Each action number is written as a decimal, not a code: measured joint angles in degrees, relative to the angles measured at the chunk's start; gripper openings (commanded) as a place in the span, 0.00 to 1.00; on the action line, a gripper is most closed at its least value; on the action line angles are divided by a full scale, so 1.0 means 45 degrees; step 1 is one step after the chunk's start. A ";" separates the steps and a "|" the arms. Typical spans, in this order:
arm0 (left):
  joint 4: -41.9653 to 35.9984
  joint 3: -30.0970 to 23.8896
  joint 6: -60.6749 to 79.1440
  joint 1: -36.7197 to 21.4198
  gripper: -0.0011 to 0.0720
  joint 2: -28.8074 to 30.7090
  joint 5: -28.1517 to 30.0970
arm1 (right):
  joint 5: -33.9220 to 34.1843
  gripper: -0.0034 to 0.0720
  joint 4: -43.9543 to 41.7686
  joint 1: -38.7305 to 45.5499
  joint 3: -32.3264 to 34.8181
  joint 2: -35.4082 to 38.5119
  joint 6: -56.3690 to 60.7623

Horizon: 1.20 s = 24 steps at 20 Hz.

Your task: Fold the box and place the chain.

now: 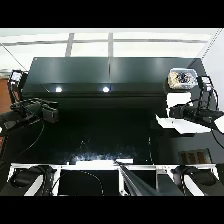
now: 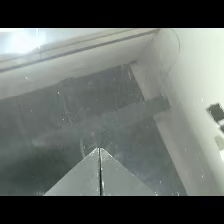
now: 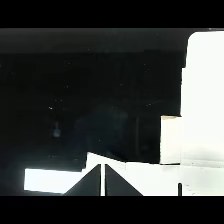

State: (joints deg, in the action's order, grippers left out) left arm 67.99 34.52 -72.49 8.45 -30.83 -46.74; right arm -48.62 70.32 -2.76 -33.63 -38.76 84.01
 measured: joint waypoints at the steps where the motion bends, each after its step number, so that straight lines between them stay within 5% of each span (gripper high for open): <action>1: -0.0015 0.0000 0.0000 0.0000 0.05 -0.0019 0.0301 | 0.0010 0.10 -0.0024 0.0000 0.0000 0.0000 0.0000; 3: -0.0228 0.0000 0.0000 0.0005 0.05 -0.0053 0.0733 | 0.0175 0.10 -0.0087 0.0000 0.0000 0.0000 0.0000; 4: -0.0335 -0.0005 0.0005 0.0005 0.06 -0.0053 0.0894 | 0.0296 0.29 -0.0117 0.0000 0.0000 0.0000 0.0000; 5: -0.0408 0.0000 0.0000 0.0005 0.18 -0.0068 0.1025 | 0.0423 0.93 -0.0151 0.0000 0.0000 0.0000 0.0000; 6: -0.0476 -0.0005 0.0005 0.0005 0.75 -0.0107 0.1141 | 0.0597 0.98 -0.0155 0.0000 0.0000 0.0000 0.0000; 7: -0.0597 0.0000 0.0005 0.0005 0.98 -0.0151 0.1287 | 0.0729 0.98 -0.0141 0.0000 0.0000 0.0000 -0.0005; 12: -0.0913 -0.0005 -0.0078 0.0015 0.98 -0.0534 0.1355 | 0.1447 0.98 0.2030 0.1302 -0.0238 -0.0151 0.1112; 17: -0.1010 -0.0005 -0.0087 0.0015 0.98 -0.0733 0.1263 | 0.2064 0.98 0.4182 0.7019 -0.1331 -0.1919 0.2764; 21: -0.1015 0.0000 -0.0092 0.0015 0.98 -0.1001 0.1209 | 0.0461 0.98 0.2336 1.1443 -0.3079 -0.4721 0.1851; 24: -0.1083 -0.0005 -0.0102 0.0015 0.98 -0.1243 0.1005 | -0.2390 0.98 0.0413 1.2915 -0.5085 -0.7393 -0.0685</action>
State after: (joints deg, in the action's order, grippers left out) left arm 63.11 34.50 -72.95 8.51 -36.42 -42.22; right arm -59.37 72.18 55.35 -56.51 -72.03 80.93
